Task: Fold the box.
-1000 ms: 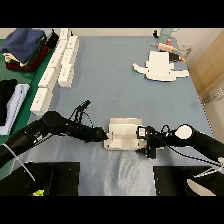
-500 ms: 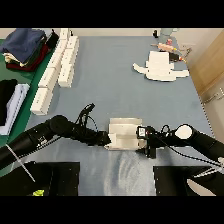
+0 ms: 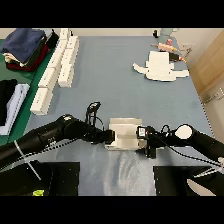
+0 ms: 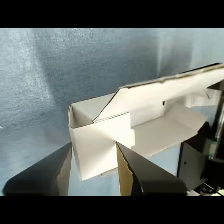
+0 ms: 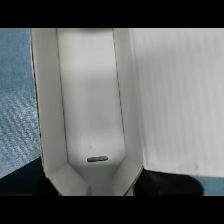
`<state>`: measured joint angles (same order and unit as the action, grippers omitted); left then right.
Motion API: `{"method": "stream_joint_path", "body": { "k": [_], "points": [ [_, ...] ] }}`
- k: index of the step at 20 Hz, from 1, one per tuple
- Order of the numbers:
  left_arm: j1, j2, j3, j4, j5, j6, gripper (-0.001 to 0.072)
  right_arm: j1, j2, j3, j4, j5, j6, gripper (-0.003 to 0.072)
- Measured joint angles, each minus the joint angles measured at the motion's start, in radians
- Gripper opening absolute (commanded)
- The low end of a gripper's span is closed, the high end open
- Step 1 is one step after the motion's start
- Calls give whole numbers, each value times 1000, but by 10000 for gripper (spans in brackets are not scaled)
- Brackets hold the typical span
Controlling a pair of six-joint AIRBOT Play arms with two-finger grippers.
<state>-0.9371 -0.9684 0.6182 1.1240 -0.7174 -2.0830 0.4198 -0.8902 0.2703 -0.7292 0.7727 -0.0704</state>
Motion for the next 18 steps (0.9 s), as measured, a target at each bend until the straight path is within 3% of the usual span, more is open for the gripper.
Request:
{"method": "stream_joint_path", "body": {
  "k": [11,18],
  "points": [
    [-111,-125,135,230,-124,-342,401,0,0,0,0,0,0,598],
    [-162,-226,230,321,-224,-434,401,0,0,0,0,0,0,597]
  ]
}}
